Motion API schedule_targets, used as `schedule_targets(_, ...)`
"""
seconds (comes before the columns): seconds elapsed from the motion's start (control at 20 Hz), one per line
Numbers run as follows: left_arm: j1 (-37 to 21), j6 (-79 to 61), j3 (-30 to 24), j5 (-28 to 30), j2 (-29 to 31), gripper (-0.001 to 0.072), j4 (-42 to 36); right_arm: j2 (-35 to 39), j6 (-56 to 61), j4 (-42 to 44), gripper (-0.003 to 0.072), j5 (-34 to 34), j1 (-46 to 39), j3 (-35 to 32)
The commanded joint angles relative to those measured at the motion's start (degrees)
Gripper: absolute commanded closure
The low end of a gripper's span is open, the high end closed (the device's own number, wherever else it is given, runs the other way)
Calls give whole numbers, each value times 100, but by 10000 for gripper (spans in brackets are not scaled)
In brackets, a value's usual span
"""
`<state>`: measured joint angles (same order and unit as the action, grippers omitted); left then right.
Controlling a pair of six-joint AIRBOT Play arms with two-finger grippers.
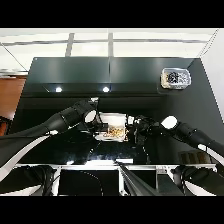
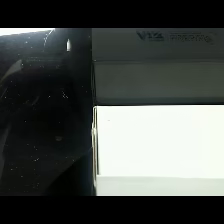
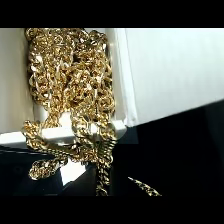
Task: Fold the box and place the chain.
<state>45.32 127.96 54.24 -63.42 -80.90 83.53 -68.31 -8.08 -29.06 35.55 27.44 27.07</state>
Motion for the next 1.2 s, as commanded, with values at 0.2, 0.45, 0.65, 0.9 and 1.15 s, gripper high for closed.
schedule_targets(0.2,2,-2,2,11,-2,679,0,365,887,-127,631,87,-94,4)
schedule_targets(0.45,0,-2,2,26,-2,679,0,1637,2190,-157,631,846,-498,13)
schedule_targets(0.65,0,-4,2,28,-2,679,0,2680,3491,-57,632,1694,-673,496)
schedule_targets(0.9,-4,-4,2,42,-4,679,24,2494,3954,1252,673,1316,-59,671)
schedule_targets(1.15,-4,-4,2,52,-4,679,20,1947,4127,1241,323,741,358,671)
